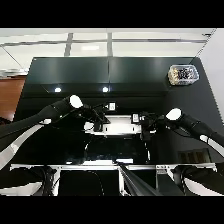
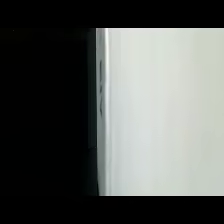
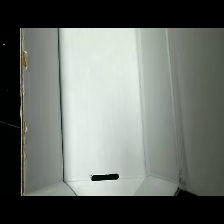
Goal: Fold the box and place the chain.
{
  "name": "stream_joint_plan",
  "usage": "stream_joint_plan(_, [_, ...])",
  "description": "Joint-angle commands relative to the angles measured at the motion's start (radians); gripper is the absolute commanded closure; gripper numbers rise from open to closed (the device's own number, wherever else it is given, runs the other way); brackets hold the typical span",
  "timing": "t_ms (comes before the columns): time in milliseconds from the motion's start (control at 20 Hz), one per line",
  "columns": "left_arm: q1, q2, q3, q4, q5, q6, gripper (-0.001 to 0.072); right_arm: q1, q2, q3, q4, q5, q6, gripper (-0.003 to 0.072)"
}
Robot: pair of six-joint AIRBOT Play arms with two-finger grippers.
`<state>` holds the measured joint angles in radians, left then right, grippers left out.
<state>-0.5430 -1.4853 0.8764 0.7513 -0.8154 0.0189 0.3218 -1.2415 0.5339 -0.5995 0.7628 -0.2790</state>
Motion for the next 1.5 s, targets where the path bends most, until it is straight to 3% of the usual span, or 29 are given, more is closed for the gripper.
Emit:
stream_joint_plan(0, [0.000, -0.001, 0.000, 0.000, 0.000, 0.000, 0.0683, -0.001, -0.013, 0.000, -0.014, -0.023, 0.010, 0.0000])
stream_joint_plan(1450, [0.000, -0.001, 0.000, -0.002, -0.002, -0.026, 0.0682, -0.018, -0.014, 0.000, -0.004, 0.017, -0.006, 0.0001])
